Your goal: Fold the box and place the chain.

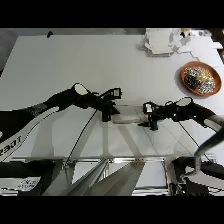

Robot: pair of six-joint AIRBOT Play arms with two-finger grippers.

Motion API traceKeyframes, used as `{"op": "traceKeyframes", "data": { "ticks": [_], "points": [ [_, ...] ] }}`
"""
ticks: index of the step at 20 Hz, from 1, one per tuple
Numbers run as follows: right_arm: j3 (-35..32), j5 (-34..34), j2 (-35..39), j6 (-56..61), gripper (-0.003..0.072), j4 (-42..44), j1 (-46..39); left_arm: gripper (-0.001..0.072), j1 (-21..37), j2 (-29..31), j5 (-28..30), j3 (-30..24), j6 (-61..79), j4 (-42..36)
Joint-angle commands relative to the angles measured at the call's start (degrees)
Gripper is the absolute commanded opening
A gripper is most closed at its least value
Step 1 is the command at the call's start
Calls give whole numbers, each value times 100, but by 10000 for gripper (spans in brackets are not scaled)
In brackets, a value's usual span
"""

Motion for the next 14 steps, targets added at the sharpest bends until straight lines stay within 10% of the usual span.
{"op": "traceKeyframes", "data": {
  "ticks": [1, 14],
  "points": [
    [-4, 22, -4, 0, 444, -13, 0, 13, 0, 2, 2, 0, 0, 0],
    [-4, 22, -4, 0, 444, -13, 0, 12, 0, 4, -26, 0, -4, 2]
  ]
}}
